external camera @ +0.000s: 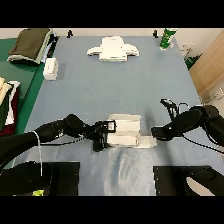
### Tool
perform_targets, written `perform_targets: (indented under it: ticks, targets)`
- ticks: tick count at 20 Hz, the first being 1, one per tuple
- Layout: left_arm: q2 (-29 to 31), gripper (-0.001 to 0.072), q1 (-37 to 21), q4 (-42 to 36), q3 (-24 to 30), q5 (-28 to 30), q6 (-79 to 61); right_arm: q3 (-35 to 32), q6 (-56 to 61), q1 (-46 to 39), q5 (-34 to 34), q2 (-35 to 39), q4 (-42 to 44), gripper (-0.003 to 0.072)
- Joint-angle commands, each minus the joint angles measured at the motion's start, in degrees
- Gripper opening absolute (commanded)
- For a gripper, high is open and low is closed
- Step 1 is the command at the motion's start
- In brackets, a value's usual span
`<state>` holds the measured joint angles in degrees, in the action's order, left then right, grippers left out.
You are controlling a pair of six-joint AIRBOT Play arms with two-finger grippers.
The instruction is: Fold the box.
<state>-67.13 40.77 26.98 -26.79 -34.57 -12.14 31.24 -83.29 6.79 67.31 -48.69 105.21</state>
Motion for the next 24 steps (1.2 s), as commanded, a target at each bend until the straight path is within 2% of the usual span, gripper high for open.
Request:
perform_targets:
  ticks: [1,6,11,15,18,19,21,22,23,24]
  targets:
    - [0.0,0.0492,0.0,0.0,0.0,0.0,0.0,-0.6,3.8,0.0,-0.7,-0.7,-5.9,0.0004]
    - [0.0,0.0491,0.0,0.0,0.0,0.0,0.0,-5.7,1.7,0.0,-5.3,-1.9,4.3,0.0004]
    - [0.0,0.0491,0.0,0.0,0.0,0.0,0.0,-6.1,-2.9,0.0,-5.4,-1.8,13.5,0.0004]
    - [0.0,0.0491,0.0,0.0,0.0,0.0,0.0,-5.8,-4.3,0.0,-5.2,-1.2,16.6,0.0004]
    - [0.0,0.0491,0.0,0.0,0.0,0.0,0.0,-3.0,-4.3,0.1,-5.1,1.2,16.7,0.0005]
    - [0.0,0.0491,0.0,0.0,0.0,0.0,0.0,-1.9,-4.2,0.1,-5.0,2.0,16.7,0.0054]
    - [0.0,0.0491,0.0,0.0,0.0,0.0,0.0,-0.7,-4.2,0.1,-4.3,2.2,16.8,0.0228]
    - [0.0,0.0491,0.0,0.0,0.0,0.0,0.0,-0.8,-4.2,0.1,-4.3,2.2,16.8,0.0279]
    - [0.0,0.0492,0.0,0.0,0.0,0.0,0.0,-0.8,-4.2,0.3,-4.3,2.1,16.8,0.0388]
    - [0.0,0.0491,0.0,0.0,0.0,0.0,0.0,-0.8,-4.2,0.7,-4.4,1.8,16.8,0.046]
